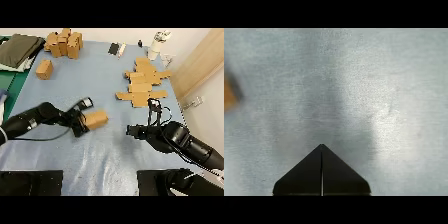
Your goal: Fold the box.
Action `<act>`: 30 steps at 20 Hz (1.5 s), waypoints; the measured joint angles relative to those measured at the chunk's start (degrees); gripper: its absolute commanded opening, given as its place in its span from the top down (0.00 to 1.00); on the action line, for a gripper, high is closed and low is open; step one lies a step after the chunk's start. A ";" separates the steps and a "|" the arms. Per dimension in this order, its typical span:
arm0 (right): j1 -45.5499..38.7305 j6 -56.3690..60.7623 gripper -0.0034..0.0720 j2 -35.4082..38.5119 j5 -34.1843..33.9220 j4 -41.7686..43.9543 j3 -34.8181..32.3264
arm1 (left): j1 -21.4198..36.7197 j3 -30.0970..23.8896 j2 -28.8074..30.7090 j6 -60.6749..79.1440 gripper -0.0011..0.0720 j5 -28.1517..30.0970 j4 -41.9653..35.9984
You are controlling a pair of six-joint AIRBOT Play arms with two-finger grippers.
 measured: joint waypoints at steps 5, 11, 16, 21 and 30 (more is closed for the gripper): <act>0.00 0.20 0.95 -2.08 0.94 -0.57 0.00 | 19.32 2.99 -1.33 -10.19 0.27 6.21 5.42; 0.02 0.20 0.95 -3.61 1.75 -1.14 0.00 | 37.18 12.70 -12.09 -15.93 0.27 9.53 6.86; 0.00 0.22 0.95 -4.15 4.20 -2.36 0.00 | 40.02 24.72 -24.48 -19.04 0.27 9.94 6.97; 0.02 0.24 0.95 -4.33 7.32 -2.80 0.00 | 38.38 36.00 -34.75 -21.16 0.27 11.37 6.97; 0.00 0.26 0.95 -4.33 8.46 -2.38 0.00 | 39.36 43.39 -40.13 -23.15 0.02 6.86 7.17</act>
